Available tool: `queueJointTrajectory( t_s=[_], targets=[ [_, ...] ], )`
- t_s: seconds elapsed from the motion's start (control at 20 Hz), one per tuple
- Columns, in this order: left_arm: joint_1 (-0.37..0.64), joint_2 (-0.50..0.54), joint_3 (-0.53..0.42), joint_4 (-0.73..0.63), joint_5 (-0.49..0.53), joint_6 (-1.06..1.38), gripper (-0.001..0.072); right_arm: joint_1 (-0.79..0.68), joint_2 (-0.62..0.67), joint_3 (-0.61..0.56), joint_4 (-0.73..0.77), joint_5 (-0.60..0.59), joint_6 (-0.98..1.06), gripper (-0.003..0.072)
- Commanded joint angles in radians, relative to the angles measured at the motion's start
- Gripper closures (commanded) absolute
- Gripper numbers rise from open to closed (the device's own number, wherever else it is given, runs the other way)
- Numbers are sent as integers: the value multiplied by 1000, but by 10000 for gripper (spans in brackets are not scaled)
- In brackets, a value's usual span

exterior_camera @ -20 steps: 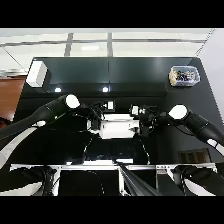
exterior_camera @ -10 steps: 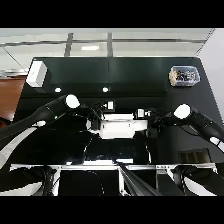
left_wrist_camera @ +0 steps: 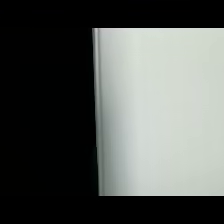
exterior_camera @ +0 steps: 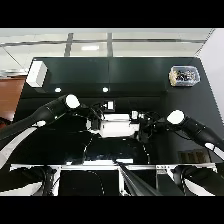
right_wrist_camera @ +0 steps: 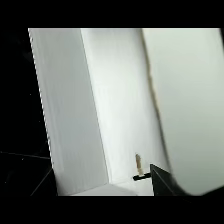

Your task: Fold the box and place the chain.

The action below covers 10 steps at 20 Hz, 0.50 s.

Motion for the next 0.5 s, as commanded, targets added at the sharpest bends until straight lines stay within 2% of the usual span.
queueJointTrajectory(
  t_s=[0.0,0.1,0.45],
  targets=[
    [-1,0,-1,0,0,0,682,11,27,26,-50,-49,-13,-18],
    [-1,0,-1,0,0,0,682,11,34,30,-144,-87,-16,-18],
    [-1,0,-1,0,0,0,682,11,34,31,-100,-127,-68,-18]
  ],
)
